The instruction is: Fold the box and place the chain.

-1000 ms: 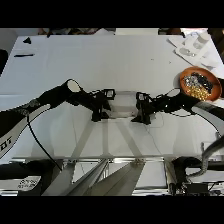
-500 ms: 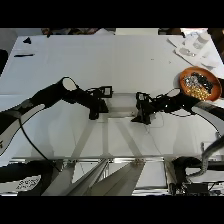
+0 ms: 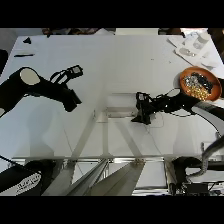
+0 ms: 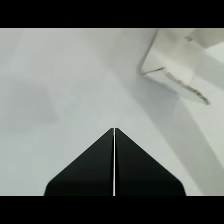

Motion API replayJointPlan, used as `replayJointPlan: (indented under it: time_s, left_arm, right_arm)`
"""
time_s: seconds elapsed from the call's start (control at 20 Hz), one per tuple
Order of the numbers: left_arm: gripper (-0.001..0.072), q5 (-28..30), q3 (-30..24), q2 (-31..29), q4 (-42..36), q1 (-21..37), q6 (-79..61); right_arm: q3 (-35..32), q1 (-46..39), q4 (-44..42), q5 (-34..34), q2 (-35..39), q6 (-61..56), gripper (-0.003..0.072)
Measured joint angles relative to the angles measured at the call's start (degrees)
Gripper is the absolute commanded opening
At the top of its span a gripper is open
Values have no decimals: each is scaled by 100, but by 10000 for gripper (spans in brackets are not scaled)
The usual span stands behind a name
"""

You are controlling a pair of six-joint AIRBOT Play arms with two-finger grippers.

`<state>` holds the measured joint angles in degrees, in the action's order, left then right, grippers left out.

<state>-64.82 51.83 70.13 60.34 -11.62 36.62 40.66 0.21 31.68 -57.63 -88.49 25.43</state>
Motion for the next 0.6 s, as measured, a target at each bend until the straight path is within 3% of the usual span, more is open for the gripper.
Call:
replayJointPlan:
  time_s: [0.3,0.6]
  left_arm:
    - [5,778,-1021,-72,-560,-245,1495]
    - [4,1585,-1318,192,-916,-658,2535]
  right_arm:
    - [0,0,0,-2,2,0,429]
    - [0,0,0,-2,0,0,429]
